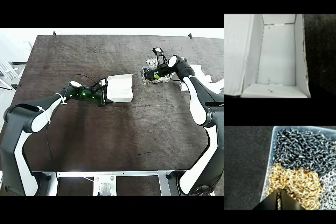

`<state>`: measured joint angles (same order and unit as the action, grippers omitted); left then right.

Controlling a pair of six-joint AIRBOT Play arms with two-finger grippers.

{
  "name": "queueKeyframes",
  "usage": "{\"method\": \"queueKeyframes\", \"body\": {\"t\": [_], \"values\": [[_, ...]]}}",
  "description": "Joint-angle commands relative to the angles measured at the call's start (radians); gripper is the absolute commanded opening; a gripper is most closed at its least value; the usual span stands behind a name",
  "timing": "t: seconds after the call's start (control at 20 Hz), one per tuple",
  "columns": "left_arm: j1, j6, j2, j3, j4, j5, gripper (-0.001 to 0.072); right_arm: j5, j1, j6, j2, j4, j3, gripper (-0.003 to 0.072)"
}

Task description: Fold the box and place the chain.

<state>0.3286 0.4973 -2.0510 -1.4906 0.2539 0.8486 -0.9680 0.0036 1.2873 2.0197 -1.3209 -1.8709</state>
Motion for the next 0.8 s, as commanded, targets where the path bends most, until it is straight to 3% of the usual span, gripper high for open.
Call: {"method": "queueKeyframes", "body": {"t": [0.0,0.35,0.75], "values": [[0.0,0.001,0.0,0.0,0.0,0.0,0.0288,-0.019,-0.001,-0.005,-0.018,0.011,-0.026,0.0007],[0.0,0.0,0.0,0.0,0.0,0.0,0.0289,-0.02,0.001,-0.005,-0.211,-0.026,-0.043,0.0005],[0.0,0.0,0.0,0.0,0.0,0.0,0.0289,0.035,0.087,-0.005,-0.634,-0.129,-0.043,0.0004]]}}
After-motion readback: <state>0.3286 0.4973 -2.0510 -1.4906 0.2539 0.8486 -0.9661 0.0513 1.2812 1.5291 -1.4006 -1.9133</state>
